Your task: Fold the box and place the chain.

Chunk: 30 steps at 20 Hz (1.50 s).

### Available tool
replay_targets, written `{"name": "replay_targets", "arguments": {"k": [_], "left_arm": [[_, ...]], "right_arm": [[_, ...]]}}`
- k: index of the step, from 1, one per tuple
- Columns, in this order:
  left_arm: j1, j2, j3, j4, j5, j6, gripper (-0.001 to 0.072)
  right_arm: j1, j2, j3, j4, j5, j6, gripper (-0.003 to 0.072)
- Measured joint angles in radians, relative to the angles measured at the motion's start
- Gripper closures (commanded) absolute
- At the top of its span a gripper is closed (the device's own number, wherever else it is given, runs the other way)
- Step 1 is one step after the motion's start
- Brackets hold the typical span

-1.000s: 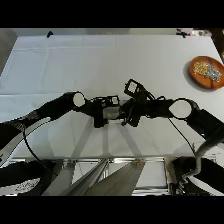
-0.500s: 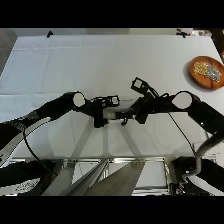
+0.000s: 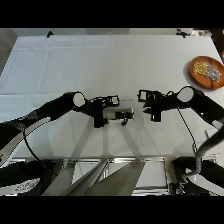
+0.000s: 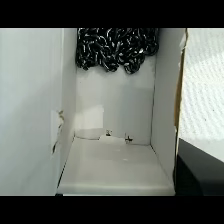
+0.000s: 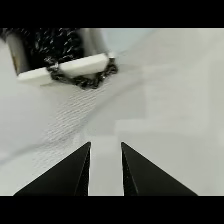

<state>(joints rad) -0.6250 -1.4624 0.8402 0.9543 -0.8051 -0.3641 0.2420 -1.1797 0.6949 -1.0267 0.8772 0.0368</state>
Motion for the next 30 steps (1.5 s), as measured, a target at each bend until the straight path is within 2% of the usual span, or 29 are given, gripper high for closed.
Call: {"name": "replay_targets", "arguments": {"k": [7,18,21,22,23,27,30], "left_arm": [[0.000,0.000,0.000,0.000,0.000,0.000,0.0362],[0.000,0.000,0.000,0.000,0.000,0.000,0.0362],[0.000,0.000,0.000,0.000,0.000,0.000,0.0362],[0.000,0.000,0.000,0.000,0.000,0.000,0.0362],[0.000,0.000,0.000,0.000,0.000,0.000,0.0362],[0.000,0.000,0.000,0.001,0.000,0.000,0.0362],[0.000,0.000,0.000,0.000,0.000,0.000,0.0362]], "right_arm": [[0.077,-0.102,0.000,0.033,-0.086,-0.185,0.0466],[0.138,-0.146,0.000,0.099,-0.114,-0.229,0.0468],[0.141,-0.159,0.000,0.134,-0.129,-0.229,0.0562],[0.142,-0.164,0.000,0.141,-0.133,-0.229,0.0628],[0.142,-0.167,0.000,0.146,-0.137,-0.229,0.0652],[0.142,-0.171,0.001,0.123,-0.135,-0.204,0.0674],[0.134,-0.158,0.000,0.039,-0.127,-0.098,0.0674]]}}
